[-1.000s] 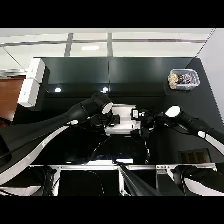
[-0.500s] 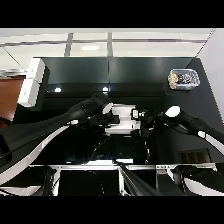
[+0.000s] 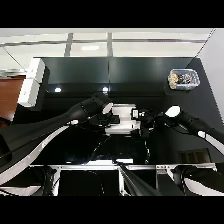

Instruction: Fold the box and place the chain.

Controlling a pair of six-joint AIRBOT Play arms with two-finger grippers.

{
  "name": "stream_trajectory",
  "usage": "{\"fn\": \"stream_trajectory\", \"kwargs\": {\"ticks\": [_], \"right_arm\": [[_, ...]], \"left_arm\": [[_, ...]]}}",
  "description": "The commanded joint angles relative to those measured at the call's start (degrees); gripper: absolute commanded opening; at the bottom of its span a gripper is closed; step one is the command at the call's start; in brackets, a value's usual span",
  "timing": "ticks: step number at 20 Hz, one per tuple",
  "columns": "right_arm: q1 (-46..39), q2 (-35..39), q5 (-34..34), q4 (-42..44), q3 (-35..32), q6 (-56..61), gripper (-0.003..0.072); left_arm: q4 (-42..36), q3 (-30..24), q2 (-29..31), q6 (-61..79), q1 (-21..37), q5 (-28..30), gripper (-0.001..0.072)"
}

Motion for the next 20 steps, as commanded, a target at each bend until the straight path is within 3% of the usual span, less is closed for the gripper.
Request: {"fn": "stream_trajectory", "kwargs": {"ticks": [1,6,7,8,9,16,20], "right_arm": [[0.1,0.0,-0.2,0.1,0.0,0.0,0.0053],[0.0,0.0,-0.2,-0.2,0.0,0.5,0.0060],[-0.1,0.1,-0.1,-0.1,0.0,1.9,0.0202],[-0.1,0.2,-0.2,-0.1,0.0,3.7,0.0516],[-0.1,0.5,-0.1,-0.1,0.0,4.9,0.0662],[-2.5,8.3,5.6,-12.3,0.1,11.4,0.0659],[-2.6,8.0,3.1,-10.4,0.0,4.1,0.0657]], "left_arm": [[0.2,0.0,0.0,0.2,0.0,0.1,0.0029],[0.2,0.0,0.0,0.1,0.0,0.1,0.0029],[0.2,0.0,0.0,0.2,0.0,0.1,0.0029],[0.2,0.0,0.0,0.2,0.0,0.0,0.0029],[0.2,0.0,0.0,0.2,0.0,0.0,0.0029],[0.3,0.0,0.6,1.2,0.2,-0.3,0.0029],[0.2,0.0,0.5,1.2,0.2,-0.2,0.0030]]}}
